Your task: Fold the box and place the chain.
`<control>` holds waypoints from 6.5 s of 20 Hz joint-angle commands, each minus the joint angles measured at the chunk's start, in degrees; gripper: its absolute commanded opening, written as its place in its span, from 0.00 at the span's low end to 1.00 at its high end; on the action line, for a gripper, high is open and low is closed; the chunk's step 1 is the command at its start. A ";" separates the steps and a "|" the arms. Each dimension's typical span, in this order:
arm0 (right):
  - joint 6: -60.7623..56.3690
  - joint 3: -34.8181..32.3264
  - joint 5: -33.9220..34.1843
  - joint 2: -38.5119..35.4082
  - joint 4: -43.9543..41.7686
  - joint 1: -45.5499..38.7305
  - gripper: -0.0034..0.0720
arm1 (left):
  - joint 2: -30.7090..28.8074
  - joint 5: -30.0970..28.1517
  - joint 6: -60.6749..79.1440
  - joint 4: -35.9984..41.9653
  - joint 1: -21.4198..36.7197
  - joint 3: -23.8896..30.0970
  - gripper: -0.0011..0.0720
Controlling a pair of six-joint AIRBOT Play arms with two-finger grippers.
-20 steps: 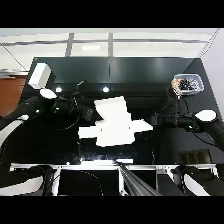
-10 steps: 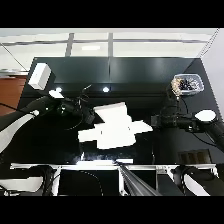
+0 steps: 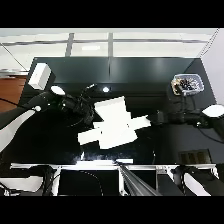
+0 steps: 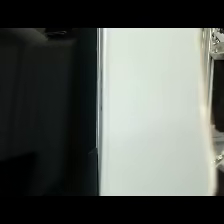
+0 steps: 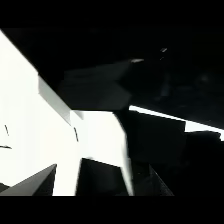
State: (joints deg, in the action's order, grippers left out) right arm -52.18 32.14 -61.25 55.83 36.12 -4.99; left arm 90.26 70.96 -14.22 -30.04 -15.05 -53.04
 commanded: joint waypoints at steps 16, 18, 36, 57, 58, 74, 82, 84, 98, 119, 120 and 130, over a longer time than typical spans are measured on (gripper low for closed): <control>39.67 4.87 2.56 0.09 12.33 14.36 0.89 | -7.39 -15.15 17.66 -6.99 -8.92 5.64 0.05; 40.59 2.27 5.16 0.15 12.35 17.99 0.89 | -7.39 -15.45 17.73 -7.43 -8.41 5.60 0.05; 52.13 -2.69 17.49 6.71 5.14 34.42 0.89 | -7.39 -15.19 17.70 -7.37 -8.41 5.57 0.05; 53.86 1.11 18.36 4.79 -2.67 25.77 0.89 | -7.56 -14.97 20.41 -7.04 -8.41 5.31 0.05; 55.52 1.11 17.92 5.29 -4.24 25.70 0.89 | -7.61 -14.99 20.44 -7.02 -8.41 4.98 0.05; 62.14 1.03 14.29 12.02 -8.37 25.81 0.89 | -7.91 -18.08 20.15 -14.01 -12.57 3.26 0.05; 65.64 -3.13 14.80 12.22 -7.82 25.83 0.86 | -7.91 -18.01 18.29 -14.01 -12.59 3.26 0.05; 66.16 -3.72 16.90 12.24 -7.76 26.27 0.86 | -7.91 -18.03 18.27 -14.01 -12.59 3.26 0.05; 63.14 -3.82 24.30 13.73 -7.76 31.65 0.86 | -7.91 -18.05 18.27 -13.86 -12.59 3.26 0.05; 62.84 -3.82 21.49 13.73 -5.01 29.81 0.86 | -7.91 -18.05 18.27 -13.88 -12.59 3.26 0.05; 62.84 -3.82 21.49 13.73 -4.98 29.81 0.86 | -7.91 -18.05 18.29 -13.88 -12.59 3.26 0.05; 62.88 -3.82 21.44 13.75 -4.94 29.88 0.47 | -8.11 -17.38 12.41 -15.54 -12.41 1.14 0.16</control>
State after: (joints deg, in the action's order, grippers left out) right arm 10.68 28.36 -39.77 69.54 31.16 24.86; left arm 82.32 53.01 2.26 -44.84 -27.64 -50.59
